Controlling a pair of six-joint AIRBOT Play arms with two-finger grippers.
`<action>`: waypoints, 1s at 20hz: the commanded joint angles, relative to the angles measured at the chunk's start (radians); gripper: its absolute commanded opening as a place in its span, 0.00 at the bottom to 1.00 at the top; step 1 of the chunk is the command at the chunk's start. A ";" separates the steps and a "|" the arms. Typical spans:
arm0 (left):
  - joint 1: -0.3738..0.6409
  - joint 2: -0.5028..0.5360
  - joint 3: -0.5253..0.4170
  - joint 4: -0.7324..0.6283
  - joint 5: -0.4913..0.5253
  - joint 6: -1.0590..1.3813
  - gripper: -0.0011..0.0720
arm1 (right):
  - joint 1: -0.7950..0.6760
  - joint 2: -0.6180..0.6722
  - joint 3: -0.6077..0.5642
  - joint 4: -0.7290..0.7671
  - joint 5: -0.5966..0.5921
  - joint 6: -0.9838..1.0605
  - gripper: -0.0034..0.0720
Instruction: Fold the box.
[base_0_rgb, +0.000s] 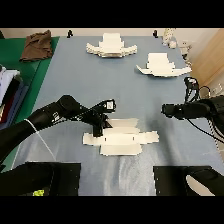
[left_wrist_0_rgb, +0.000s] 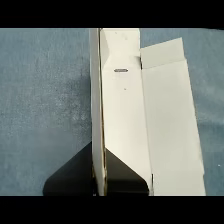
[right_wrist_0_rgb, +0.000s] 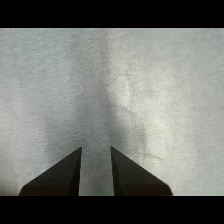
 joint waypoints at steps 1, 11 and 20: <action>-0.003 -0.004 -0.012 0.014 -0.008 -0.010 0.03 | 0.000 0.000 0.001 0.013 0.002 0.000 0.41; -0.003 -0.005 -0.034 0.002 -0.041 -0.009 0.03 | 0.000 0.002 0.001 0.230 -0.074 -0.135 0.04; -0.003 -0.005 -0.034 0.001 -0.041 -0.009 0.03 | 0.262 0.143 -0.018 0.411 -0.372 -0.351 0.04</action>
